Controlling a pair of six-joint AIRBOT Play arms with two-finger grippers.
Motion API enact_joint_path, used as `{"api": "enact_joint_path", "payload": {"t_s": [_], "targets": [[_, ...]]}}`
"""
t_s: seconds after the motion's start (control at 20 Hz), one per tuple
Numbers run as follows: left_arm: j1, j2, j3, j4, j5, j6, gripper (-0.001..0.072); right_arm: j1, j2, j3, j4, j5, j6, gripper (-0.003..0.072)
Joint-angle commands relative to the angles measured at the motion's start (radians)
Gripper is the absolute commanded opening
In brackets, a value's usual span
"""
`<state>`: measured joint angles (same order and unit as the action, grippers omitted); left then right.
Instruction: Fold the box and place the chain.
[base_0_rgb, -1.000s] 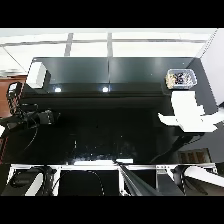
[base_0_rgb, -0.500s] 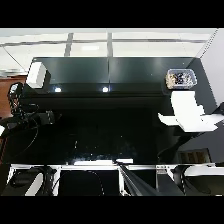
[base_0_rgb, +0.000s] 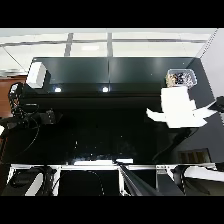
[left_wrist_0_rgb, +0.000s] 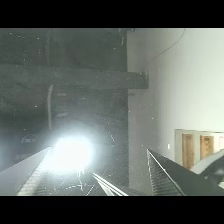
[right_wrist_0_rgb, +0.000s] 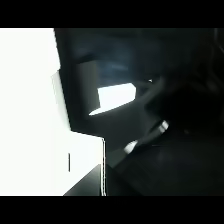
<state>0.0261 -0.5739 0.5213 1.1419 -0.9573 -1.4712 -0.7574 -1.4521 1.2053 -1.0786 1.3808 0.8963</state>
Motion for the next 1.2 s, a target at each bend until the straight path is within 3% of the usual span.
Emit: {"api": "enact_joint_path", "payload": {"t_s": [0.0, 0.1, 0.2, 0.4, 0.5, 0.6, 0.75, 1.05, 1.15], "targets": [[0.0, -0.003, -0.006, -0.006, 0.034, 0.001, 0.0709, 0.077, 0.213, -0.201, 0.259, -0.048, 0.01, 0.002], [-0.001, -0.023, -0.022, -0.066, 0.086, 0.019, 0.0708, 0.192, 0.351, -0.378, 0.406, -0.129, -0.031, 0.002], [-0.019, -0.089, -0.029, -0.186, 0.105, 0.118, 0.0708, 0.359, 0.455, -0.533, 0.435, -0.268, -0.029, 0.002], [-0.093, -0.333, -0.017, -0.505, 0.176, 0.344, 0.0708, 0.695, 0.507, -0.745, 0.553, -0.631, -0.017, 0.002], [-0.115, -0.491, 0.024, -0.682, 0.117, 0.456, 0.0708, 0.844, 0.506, -0.793, 0.61, -0.76, -0.018, 0.002], [-0.127, -0.665, 0.094, -0.843, -0.026, 0.627, 0.0708, 0.938, 0.506, -0.796, 0.592, -0.784, -0.017, 0.002], [-0.129, -0.867, 0.204, -0.855, -0.087, 0.617, 0.0707, 0.988, 0.506, -0.796, 0.593, -0.779, -0.008, 0.002], [-0.202, -1.042, 0.335, -0.836, -0.121, 0.542, 0.0695, 0.99, 0.506, -0.796, 0.595, -0.765, 0.0, 0.002], [-0.228, -1.086, 0.381, -0.795, -0.189, 0.542, 0.0695, 0.99, 0.506, -0.796, 0.595, -0.761, -0.004, 0.002]]}}
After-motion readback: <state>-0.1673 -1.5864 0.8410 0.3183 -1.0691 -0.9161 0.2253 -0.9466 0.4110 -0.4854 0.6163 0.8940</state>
